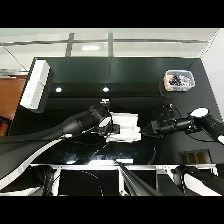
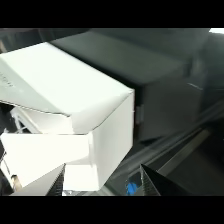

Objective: Fold the box and place the chain.

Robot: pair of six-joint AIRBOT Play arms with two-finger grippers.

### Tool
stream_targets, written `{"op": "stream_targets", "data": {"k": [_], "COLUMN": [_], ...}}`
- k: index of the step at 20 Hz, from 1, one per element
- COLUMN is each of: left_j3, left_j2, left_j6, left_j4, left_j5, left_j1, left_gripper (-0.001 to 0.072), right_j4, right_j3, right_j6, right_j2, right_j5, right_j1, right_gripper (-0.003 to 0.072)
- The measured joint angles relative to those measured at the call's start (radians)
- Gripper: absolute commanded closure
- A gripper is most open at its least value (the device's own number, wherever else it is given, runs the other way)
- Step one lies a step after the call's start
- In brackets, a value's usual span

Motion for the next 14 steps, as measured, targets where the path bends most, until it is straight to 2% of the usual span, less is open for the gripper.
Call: {"op": "stream_targets", "data": {"k": [2,8,14], "left_j3": [0.0,0.0,0.0], "left_j2": [0.0,0.0,0.0], "left_j6": [0.001,0.0,-0.001], "left_j4": [0.0,0.0,0.0], "left_j5": [0.0,0.002,0.001], "left_j1": [0.0,0.0,0.0], "left_gripper": [0.0682,0.0682,0.0682], "right_j4": [0.017,0.021,-0.242], "right_j3": [0.001,0.028,0.175], "right_j6": [-0.002,0.077,0.416], "right_j2": [0.0,0.0,0.0], "right_j5": [-0.008,-0.14,-0.269], "right_j1": [0.029,0.187,0.407], "right_gripper": [0.0189,0.0189,0.019]}}
